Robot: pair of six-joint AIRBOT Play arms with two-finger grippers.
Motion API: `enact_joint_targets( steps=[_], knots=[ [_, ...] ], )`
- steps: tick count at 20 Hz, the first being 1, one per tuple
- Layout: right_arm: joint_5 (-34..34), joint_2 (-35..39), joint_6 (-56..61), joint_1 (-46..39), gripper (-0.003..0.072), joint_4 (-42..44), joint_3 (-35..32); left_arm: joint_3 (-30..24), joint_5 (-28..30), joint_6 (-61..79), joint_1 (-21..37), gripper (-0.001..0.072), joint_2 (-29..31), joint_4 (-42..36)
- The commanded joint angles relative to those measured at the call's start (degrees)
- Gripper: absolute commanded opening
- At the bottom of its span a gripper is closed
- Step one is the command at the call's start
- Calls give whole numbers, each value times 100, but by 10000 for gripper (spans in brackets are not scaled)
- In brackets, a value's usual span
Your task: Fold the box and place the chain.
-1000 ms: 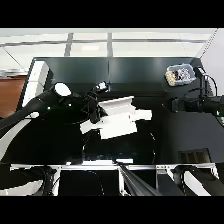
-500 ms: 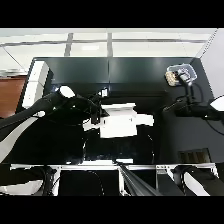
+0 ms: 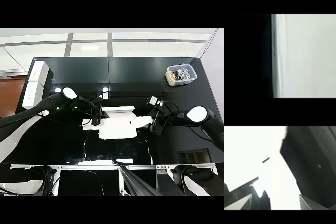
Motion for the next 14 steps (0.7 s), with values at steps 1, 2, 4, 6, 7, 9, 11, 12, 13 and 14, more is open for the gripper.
enact_joint_targets(
  steps=[1, 2, 4, 6, 7, 9, 11, 12, 13, 14],
  knots=[
    [-57, -9, -710, 160, 703, -76, -28, 4, -4, 15, -7, 29, -116, 26],
    [-46, -9, -772, 197, 704, -74, -37, 4, -4, 13, -7, 29, -116, 4],
    [-9, -22, -931, 339, 703, -90, -68, 4, -4, 13, -7, 29, -116, 4],
    [-17, -101, -988, 568, 703, -92, -144, 4, -4, 13, -7, 29, -116, 7],
    [-31, -181, -1005, 704, 703, -90, -197, 4, -7, 15, -7, 29, -116, 9],
    [-118, -295, -1134, 964, 697, -184, -262, 4, 0, 15, -20, 29, -116, 13],
    [-284, -343, -1189, 1196, 697, -282, -262, 4, 0, 15, -28, 29, -116, 33],
    [-334, -356, -1237, 1290, 697, -282, -262, 4, -2, 13, -28, 28, -116, 31],
    [-387, -382, -1241, 1370, 697, -280, -262, 4, 0, 13, -28, 29, -116, 31],
    [-466, -415, -1241, 1464, 697, -282, -262, 4, 0, 13, -28, 29, -116, 31]
  ],
)
